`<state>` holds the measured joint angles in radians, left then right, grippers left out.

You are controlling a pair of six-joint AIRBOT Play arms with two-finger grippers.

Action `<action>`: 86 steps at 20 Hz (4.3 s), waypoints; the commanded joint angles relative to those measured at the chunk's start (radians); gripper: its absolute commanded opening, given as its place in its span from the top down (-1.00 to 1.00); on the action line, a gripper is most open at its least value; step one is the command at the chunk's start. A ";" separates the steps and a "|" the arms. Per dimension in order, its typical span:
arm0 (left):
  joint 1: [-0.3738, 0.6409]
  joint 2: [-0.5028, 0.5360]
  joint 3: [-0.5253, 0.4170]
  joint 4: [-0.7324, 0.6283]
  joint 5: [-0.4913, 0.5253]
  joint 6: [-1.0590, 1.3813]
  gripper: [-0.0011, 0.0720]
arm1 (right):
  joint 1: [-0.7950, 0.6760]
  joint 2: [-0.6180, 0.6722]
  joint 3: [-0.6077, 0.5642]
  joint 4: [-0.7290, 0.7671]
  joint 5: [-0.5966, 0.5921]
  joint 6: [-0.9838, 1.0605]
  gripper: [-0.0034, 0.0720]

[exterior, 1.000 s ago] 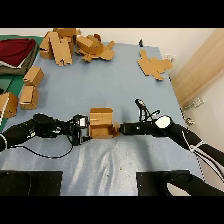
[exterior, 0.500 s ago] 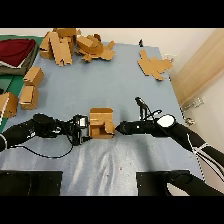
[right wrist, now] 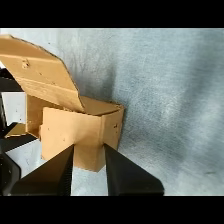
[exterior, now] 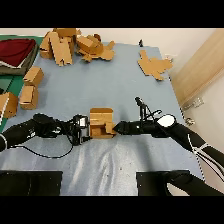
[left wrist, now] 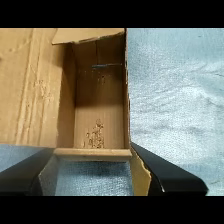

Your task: Fold the box.

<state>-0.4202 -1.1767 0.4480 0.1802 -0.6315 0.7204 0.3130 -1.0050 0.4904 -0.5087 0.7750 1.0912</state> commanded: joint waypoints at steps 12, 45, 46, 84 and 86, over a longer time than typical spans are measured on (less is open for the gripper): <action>0.000 0.000 0.000 0.000 0.000 0.000 -0.46 | 0.082 -0.077 0.038 -0.006 -0.056 -0.002 0.08; 0.000 0.000 0.000 0.000 -0.005 0.000 -0.46 | 0.509 -0.461 0.628 -1.023 0.456 1.448 0.09; 0.000 0.000 0.000 0.000 -0.004 0.000 -0.46 | 0.512 -0.465 0.628 -1.022 0.438 1.452 0.09; -0.004 0.000 0.000 0.003 -0.003 0.000 -0.46 | 0.159 -0.018 0.484 -1.006 0.337 1.238 0.92; -0.004 0.000 0.000 0.002 -0.003 0.000 -0.46 | 0.002 -0.068 0.392 -0.695 0.104 0.915 0.92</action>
<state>-0.4244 -1.1767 0.4484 0.1829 -0.6361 0.7204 0.4995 -1.0710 0.9844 -1.5051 1.1305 2.3379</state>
